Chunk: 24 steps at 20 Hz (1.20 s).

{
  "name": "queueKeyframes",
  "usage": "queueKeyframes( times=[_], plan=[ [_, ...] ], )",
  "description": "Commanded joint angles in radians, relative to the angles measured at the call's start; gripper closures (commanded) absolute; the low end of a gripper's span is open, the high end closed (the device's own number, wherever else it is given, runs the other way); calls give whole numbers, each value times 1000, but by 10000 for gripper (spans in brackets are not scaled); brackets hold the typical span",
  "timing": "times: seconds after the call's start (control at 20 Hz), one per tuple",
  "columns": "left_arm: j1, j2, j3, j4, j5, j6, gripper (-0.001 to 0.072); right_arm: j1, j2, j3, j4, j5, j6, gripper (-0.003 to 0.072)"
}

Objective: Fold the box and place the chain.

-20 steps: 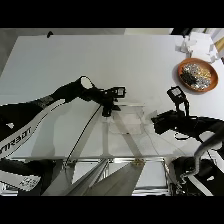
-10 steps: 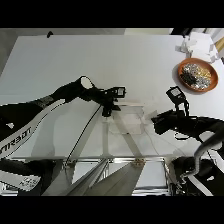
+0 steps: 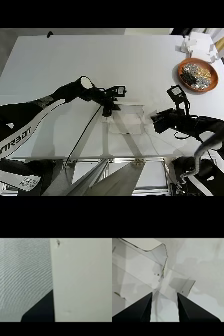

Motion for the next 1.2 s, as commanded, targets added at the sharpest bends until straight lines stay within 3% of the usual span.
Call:
queueKeyframes(
  times=[0.0, 1.15],
  plan=[
    [1, 1, 1, 0, -1, -3, 701, 0, 1, 0, 0, -3, -12, 343],
    [-16, 1, 1, 0, 51, -51, 704, 0, 1, 0, 1, -3, -22, 343]
  ],
)
